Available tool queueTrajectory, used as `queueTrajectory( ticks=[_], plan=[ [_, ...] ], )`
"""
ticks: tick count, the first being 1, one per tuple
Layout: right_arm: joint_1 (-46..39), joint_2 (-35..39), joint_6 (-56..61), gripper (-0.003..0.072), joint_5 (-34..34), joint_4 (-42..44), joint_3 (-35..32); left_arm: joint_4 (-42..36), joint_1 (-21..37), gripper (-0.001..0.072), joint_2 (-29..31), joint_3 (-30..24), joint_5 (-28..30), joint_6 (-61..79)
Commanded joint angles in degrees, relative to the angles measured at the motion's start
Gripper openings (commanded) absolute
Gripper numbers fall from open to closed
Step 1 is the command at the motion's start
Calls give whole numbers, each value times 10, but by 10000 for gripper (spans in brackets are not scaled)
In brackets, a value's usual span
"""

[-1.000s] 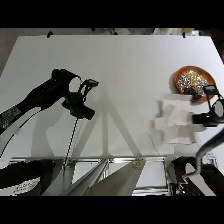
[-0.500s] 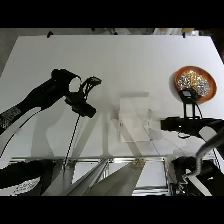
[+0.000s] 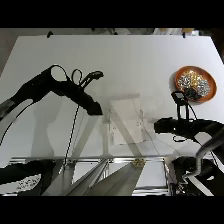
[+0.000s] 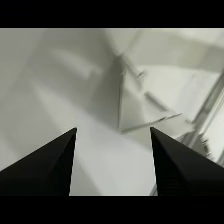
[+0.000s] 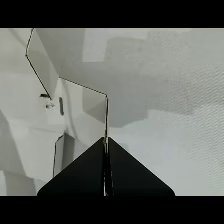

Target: Fold the box and place the chain.

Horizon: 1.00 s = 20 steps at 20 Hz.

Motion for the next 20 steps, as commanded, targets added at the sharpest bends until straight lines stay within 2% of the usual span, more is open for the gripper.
queueTrajectory(
  ticks=[1, 4, 8, 10, 11, 12, 14, 15, 17, 18, 20],
  plan=[
    [3, 0, 1, 12, -3, 1, 0, -139, -5, 536, -47, -4, 14, 119],
    [3, 0, 1, 12, -2, 2, 0, -141, -30, 571, -90, -3, 58, 124],
    [3, 0, 1, 12, -4, 1, 0, -139, -48, 570, -122, -3, 79, 132],
    [3, 0, 0, 12, -4, 1, 0, -145, -54, 547, -128, -3, 86, 150],
    [3, 0, -1, 12, -4, 1, 0, -144, -58, 516, -128, -3, 86, 158],
    [3, 0, -1, 12, -4, 2, 0, -141, -61, 417, -128, -3, 85, 159],
    [3, 0, -1, 12, -4, 2, 0, -129, -61, 303, -128, -3, 76, 161],
    [3, 0, -1, 12, -4, 2, 0, -118, -59, 192, -128, -3, 73, 161],
    [3, 0, -1, 12, -4, 2, 0, -95, -59, 53, -126, -3, 72, 176],
    [3, 0, -1, 12, -4, 4, 0, -93, -59, 5, -125, -3, 69, 207],
    [3, 0, -40, 13, -6, 33, 0, -93, -59, 4, -116, -3, 71, 263]
  ],
)
